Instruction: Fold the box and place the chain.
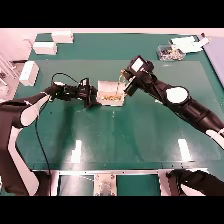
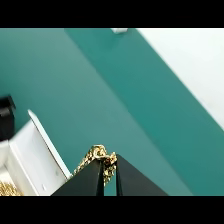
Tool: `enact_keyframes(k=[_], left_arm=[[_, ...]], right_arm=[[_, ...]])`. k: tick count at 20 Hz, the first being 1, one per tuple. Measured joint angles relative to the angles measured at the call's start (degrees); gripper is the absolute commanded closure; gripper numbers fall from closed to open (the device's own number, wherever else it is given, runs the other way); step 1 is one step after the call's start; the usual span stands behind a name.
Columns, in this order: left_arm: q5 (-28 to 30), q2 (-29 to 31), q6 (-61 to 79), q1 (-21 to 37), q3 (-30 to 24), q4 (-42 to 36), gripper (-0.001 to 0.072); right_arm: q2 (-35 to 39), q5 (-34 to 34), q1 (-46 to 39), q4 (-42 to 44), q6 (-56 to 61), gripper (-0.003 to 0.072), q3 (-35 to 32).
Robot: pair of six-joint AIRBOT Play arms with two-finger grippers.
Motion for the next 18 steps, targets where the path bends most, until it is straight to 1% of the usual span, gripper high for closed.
enact_keyframes(k=[3,9,10,11,12,13,18], left_arm=[[0.0,0.0,0.0,0.1,0.0,0.0,0.0227],[0.2,0.0,0.0,0.1,0.0,0.0,0.0227],[0.2,0.0,0.0,0.1,0.0,0.0,0.0227],[0.2,0.0,0.0,0.1,0.0,0.0,0.0227],[0.2,0.0,0.0,0.1,0.0,0.0,0.0227],[0.2,0.0,0.0,0.1,0.0,0.0,0.0227],[0.2,0.0,0.0,0.1,0.0,0.0,0.0227]], right_arm=[[-2.3,-2.1,1.8,0.5,1.2,0.0681,0.5],[-11.5,-3.1,1.1,0.8,2.2,0.0681,0.7],[-12.3,-2.4,1.1,0.8,2.3,0.0659,0.7],[-13.0,-1.9,1.0,0.8,2.4,0.052,0.7],[-13.6,-1.4,0.8,0.8,2.4,0.0331,0.7],[-13.9,-1.0,0.6,0.8,2.2,0.0301,0.8],[-14.2,0.0,-1.4,0.2,1.7,0.0298,1.1]])
